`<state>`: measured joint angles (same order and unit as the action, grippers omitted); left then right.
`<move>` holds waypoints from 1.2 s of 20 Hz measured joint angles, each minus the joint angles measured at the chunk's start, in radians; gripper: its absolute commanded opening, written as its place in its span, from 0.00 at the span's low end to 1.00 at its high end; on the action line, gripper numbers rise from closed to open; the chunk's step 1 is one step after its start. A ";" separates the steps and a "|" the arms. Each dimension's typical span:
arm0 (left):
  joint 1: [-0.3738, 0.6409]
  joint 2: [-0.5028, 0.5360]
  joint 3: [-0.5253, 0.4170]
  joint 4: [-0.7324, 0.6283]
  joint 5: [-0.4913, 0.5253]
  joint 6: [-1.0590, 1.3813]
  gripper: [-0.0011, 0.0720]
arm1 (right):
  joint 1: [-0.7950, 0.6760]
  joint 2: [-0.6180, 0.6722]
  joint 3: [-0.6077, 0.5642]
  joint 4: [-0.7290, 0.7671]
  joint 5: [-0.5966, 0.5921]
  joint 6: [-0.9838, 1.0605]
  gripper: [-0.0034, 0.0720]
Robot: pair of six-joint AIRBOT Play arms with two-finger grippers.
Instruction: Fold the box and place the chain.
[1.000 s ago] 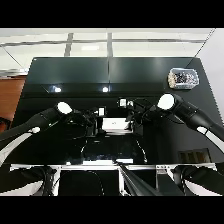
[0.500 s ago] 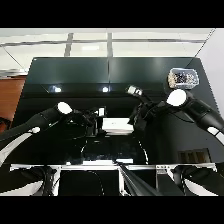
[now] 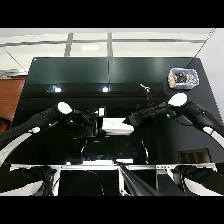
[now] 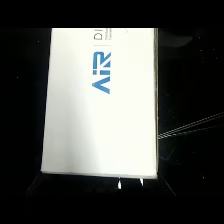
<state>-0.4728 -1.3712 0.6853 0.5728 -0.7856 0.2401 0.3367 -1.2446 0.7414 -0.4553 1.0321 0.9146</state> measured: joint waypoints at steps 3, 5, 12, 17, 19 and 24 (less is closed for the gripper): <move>0.000 0.000 0.000 0.000 0.000 0.000 0.51 | 0.012 -0.064 -0.006 0.021 -0.017 0.011 0.08; 0.000 0.000 0.000 0.000 0.000 -0.002 0.51 | 0.018 -0.093 -0.007 0.023 -0.021 0.019 0.08; 0.000 0.000 0.000 -0.001 -0.001 -0.003 0.51 | 0.011 -0.112 -0.006 0.006 -0.030 0.025 0.08; 0.007 0.008 0.000 0.003 -0.003 -0.039 1.00 | -0.130 0.012 0.041 -0.050 0.147 0.013 0.08; 0.021 0.027 0.000 0.010 -0.003 -0.074 1.00 | -0.225 0.093 0.052 -0.083 0.225 0.024 0.08; 0.056 0.146 0.009 0.090 -0.039 -0.151 1.00 | -0.438 0.253 0.061 -0.188 0.336 0.076 0.08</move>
<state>-0.4168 -1.2251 0.6941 0.6624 -0.8246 0.0887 -0.1009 -0.9913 0.8024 -0.6434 1.3685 0.9901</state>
